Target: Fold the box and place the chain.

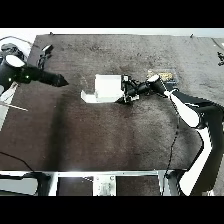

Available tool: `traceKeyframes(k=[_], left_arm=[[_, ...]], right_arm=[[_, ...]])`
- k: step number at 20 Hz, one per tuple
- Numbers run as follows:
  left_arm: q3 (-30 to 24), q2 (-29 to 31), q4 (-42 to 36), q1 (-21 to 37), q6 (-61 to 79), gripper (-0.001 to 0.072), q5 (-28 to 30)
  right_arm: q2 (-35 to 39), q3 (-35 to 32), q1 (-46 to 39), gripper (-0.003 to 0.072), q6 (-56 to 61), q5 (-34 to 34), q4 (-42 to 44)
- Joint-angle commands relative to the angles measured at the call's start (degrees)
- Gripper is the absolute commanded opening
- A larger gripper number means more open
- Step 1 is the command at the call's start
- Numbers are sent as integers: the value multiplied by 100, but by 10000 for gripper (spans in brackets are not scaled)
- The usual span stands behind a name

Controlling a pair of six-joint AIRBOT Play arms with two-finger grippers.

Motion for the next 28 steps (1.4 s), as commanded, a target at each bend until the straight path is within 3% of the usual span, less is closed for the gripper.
traceKeyframes(k=[1,3,9,13,16,23,28], left_arm=[[-605,15,-44,94,-461,10,479],[-782,-127,-365,42,-459,9,706],[-782,-855,-1161,17,-339,10,603],[-782,-1071,-1259,-289,-348,10,638],[-782,-1215,-1305,-577,-352,10,973],[-715,-1521,-1729,-822,-354,11,1123],[-391,-1517,-1836,-826,-245,11,798]], right_arm=[[-4,2,2,440,0,17,0],[-4,2,2,440,0,11,0],[-4,2,0,440,0,2,0],[-4,2,0,440,0,0,0],[-4,2,2,440,0,4,0],[-4,2,2,440,0,15,0],[-4,2,2,440,0,4,0]])
